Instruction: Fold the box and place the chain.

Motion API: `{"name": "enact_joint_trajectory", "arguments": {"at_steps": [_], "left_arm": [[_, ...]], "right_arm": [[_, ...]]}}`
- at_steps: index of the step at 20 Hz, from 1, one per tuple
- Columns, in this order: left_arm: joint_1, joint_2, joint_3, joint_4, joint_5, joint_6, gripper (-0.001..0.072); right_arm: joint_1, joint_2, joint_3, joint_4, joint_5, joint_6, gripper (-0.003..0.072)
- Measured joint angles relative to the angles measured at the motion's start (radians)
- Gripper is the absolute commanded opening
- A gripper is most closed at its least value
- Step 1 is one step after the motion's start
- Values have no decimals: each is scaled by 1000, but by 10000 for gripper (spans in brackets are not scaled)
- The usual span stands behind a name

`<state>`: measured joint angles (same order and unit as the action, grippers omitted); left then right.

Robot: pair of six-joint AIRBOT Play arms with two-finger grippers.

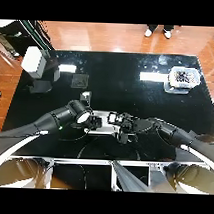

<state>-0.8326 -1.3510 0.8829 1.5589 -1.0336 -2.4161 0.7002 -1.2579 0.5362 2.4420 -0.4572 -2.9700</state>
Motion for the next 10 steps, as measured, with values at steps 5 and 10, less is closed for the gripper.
{"name": "enact_joint_trajectory", "arguments": {"at_steps": [5, 10], "left_arm": [[13, 0, 10, 19, -28, 1, 311], [16, -13, 11, 21, -43, 7, 81]], "right_arm": [[0, 0, 0, 0, 0, 0, 189], [0, 0, 0, 0, 0, 0, 189]]}}
